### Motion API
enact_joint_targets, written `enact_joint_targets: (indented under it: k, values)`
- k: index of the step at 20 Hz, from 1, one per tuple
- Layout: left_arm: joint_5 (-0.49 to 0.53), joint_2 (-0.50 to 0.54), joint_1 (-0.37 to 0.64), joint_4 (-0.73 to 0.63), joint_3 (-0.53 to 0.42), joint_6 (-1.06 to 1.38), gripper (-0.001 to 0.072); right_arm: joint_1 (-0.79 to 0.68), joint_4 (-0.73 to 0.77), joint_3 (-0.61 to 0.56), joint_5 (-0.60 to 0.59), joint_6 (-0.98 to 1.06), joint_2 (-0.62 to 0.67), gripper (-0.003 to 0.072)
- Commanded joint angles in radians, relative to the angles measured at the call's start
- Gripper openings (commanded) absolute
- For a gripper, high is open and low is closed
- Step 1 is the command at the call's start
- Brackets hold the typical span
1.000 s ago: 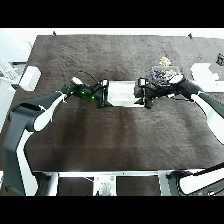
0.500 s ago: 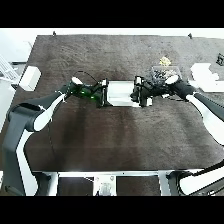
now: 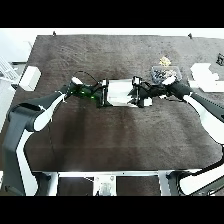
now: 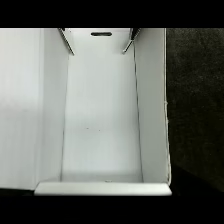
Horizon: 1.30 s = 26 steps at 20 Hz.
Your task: Fold the box and place the chain.
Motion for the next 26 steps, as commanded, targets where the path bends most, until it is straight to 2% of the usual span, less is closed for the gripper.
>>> enact_joint_targets:
  k: [1, 6, 7, 8, 9, 11, 12, 18, 22, 26]
  values:
    - [0.0, -0.001, 0.0, 0.0, 0.0, 0.0, 0.0526, 0.001, 0.0, 0.0, -0.011, -0.019, -0.001, 0.0587]
    - [0.0, -0.001, 0.0, 0.0, 0.0, 0.0, 0.0525, 0.001, -0.003, 0.0, -0.011, -0.019, -0.001, 0.0583]
    - [0.0, -0.001, 0.0, 0.0, 0.0, 0.0, 0.0525, 0.001, -0.006, -0.001, -0.01, -0.015, -0.001, 0.0444]
    - [0.0, -0.001, 0.0, 0.0, 0.0, 0.0, 0.0525, 0.001, -0.018, 0.0, -0.009, -0.015, 0.0, 0.0224]
    - [0.0, 0.0, 0.0, 0.0, 0.0, 0.0, 0.0525, 0.001, -0.043, 0.0, -0.009, -0.015, 0.001, 0.0157]
    - [0.0, -0.001, 0.0, 0.0, 0.0, 0.0, 0.0525, 0.001, -0.144, 0.0, -0.01, 0.027, 0.001, 0.0122]
    - [0.0, -0.001, 0.0, 0.0, 0.0, 0.0, 0.0525, 0.001, -0.201, 0.0, -0.01, 0.082, 0.001, 0.007]
    - [0.001, -0.001, 0.0, 0.0, 0.0, 0.0, 0.0525, 0.0, -0.398, 0.0, -0.01, 0.309, 0.032, 0.0019]
    - [0.0, -0.001, 0.0, 0.0, 0.0, 0.0, 0.0525, -0.032, -0.402, 0.0, -0.012, 0.454, 0.126, 0.0015]
    - [0.0, -0.001, 0.0, 0.0, 0.0, 0.0, 0.0525, -0.125, -0.401, 0.0, -0.037, 0.745, 0.203, 0.0014]
